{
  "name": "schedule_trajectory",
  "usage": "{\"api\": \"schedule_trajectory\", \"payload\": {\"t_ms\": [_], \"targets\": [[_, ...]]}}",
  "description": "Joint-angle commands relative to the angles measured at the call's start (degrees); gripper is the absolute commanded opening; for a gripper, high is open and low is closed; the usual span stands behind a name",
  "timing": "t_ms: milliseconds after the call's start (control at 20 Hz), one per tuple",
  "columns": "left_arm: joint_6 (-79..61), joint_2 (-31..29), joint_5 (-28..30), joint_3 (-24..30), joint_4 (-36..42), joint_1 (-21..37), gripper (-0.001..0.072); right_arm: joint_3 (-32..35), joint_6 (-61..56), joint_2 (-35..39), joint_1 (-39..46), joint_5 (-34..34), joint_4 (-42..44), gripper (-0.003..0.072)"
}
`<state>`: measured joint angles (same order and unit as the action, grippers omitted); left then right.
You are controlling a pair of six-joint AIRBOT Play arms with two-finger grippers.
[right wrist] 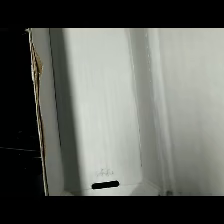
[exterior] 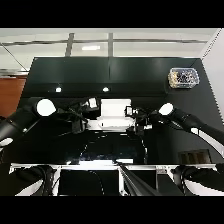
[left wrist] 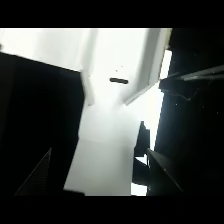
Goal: Fold the box and place the chain.
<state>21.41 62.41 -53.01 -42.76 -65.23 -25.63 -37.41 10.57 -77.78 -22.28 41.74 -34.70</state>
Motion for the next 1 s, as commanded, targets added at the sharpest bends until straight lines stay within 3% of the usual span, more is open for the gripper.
{"api": "schedule_trajectory", "payload": {"t_ms": [0,200,350,600,850,950], "targets": [[-10.56,4.42,0.57,0.74,6.84,0.87,0.0710,0.04,0.00,0.00,-0.04,0.02,0.02,0.0460],[-26.10,9.92,0.63,0.72,17.20,2.21,0.0710,0.04,0.00,0.00,-0.04,0.02,0.07,0.0460],[-26.36,13.38,3.89,0.70,17.53,2.21,0.0710,0.04,0.00,0.00,-0.04,0.02,0.07,0.0460],[-26.34,13.70,4.76,0.46,18.14,2.19,0.0686,0.04,0.00,0.00,-0.04,0.00,0.07,0.0460],[-25.14,13.68,4.13,0.46,18.45,2.21,0.0269,0.04,0.00,0.00,-0.04,0.02,0.07,0.0459],[-24.55,13.68,4.11,0.46,19.76,2.21,0.0264,0.04,0.00,0.00,-0.04,0.02,0.07,0.0459]]}}
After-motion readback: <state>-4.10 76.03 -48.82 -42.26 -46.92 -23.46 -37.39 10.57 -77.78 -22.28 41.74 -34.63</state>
